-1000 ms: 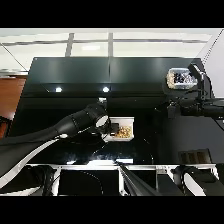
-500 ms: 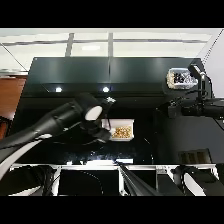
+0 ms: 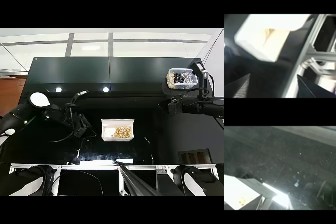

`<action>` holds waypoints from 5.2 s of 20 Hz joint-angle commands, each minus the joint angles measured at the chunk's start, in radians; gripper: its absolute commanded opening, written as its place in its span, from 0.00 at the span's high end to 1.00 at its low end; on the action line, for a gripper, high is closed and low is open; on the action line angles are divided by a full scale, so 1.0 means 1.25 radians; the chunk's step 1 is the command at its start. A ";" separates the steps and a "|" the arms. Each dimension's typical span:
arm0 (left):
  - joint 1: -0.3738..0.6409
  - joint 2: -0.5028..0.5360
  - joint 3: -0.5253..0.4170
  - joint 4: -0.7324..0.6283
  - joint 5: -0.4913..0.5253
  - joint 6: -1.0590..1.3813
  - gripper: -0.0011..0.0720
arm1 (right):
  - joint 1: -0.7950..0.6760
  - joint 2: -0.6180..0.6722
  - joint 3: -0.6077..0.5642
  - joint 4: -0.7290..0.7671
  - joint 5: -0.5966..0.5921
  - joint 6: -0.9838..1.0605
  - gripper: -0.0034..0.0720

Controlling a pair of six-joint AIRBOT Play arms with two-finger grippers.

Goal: Fold the box and place the chain.

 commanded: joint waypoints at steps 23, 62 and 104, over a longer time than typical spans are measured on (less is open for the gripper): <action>-0.136 -0.111 -0.081 -0.065 0.286 0.552 0.02 | 0.000 0.000 0.001 -0.056 -0.009 0.008 0.03; -0.176 -0.121 -0.075 -0.175 0.343 0.705 0.03 | 0.000 0.000 0.000 -0.056 -0.009 0.009 0.03; -0.176 -0.122 -0.075 -0.112 0.348 0.651 0.36 | 0.429 -0.165 -0.044 -0.062 -0.122 -0.304 0.03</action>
